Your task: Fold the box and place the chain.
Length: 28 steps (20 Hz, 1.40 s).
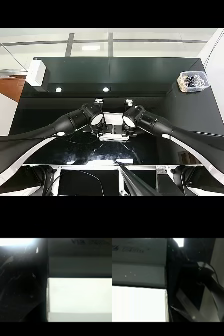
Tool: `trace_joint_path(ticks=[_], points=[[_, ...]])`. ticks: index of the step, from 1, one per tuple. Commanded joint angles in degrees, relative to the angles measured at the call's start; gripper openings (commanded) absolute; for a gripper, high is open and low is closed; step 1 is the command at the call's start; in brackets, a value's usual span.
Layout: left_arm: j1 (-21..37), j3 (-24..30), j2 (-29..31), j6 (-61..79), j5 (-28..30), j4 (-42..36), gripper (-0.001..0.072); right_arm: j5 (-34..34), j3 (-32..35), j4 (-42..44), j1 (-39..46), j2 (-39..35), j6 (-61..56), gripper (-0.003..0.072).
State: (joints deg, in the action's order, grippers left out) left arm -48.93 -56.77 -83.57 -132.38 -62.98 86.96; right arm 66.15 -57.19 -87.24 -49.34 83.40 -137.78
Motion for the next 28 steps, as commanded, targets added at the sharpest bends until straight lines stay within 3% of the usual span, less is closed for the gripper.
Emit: trace_joint_path(ticks=[1, 3, 7, 8, 9, 10, 12, 13, 18, 20, 28], points=[[0.0, 0.0, 0.0, 0.0, 0.3, 0.0, 0.0031, 0.2, 0.0, 0.3, -0.1, 0.5, 0.0, 0.0113], [0.0, 0.0, 0.0, 0.0, 0.4, 0.0, 0.0031, 0.2, -0.1, 0.3, -0.1, 0.5, 0.0, 0.0047], [0.0, 0.0, 0.0, 0.0, 0.3, 0.0, 0.0032, 0.0, 0.0, 0.4, -0.1, 0.5, 0.0, 0.0050], [0.0, 0.0, 0.0, 0.0, 0.3, 0.0, 0.0032, 0.0, -0.1, 0.5, -0.1, 0.5, 0.0, 0.0055], [0.0, 0.0, 0.0, 0.0, 0.3, -0.1, 0.0032, 0.0, 0.0, 0.8, -0.1, 0.5, 0.0, 0.0140], [0.0, 0.0, 0.0, 0.0, 0.3, -0.3, 0.0032, 0.2, 0.0, 1.3, 0.0, 0.5, 0.0, 0.0172], [0.0, 0.0, 0.0, 0.0, 0.3, -0.5, 0.0031, 0.1, 0.0, 1.5, 0.0, 0.5, 0.0, 0.0169], [0.0, 0.0, 0.0, 0.0, 0.3, -0.5, 0.0031, 0.2, -0.1, 1.5, 0.0, 0.4, 0.0, 0.0061], [0.0, 0.0, 0.0, 0.0, 0.4, -0.5, 0.0032, 0.1, -0.1, 1.7, 0.0, 0.3, 1.3, 0.0049], [0.0, 0.0, 0.0, 0.0, 0.3, -0.5, 0.0032, 0.4, -0.2, 1.6, 0.0, -0.1, 1.3, 0.0215], [0.0, 0.0, 0.0, 0.0, 0.3, -0.6, 0.0031, 2.9, -0.8, -0.6, 0.0, -4.4, 1.8, 0.0215]])
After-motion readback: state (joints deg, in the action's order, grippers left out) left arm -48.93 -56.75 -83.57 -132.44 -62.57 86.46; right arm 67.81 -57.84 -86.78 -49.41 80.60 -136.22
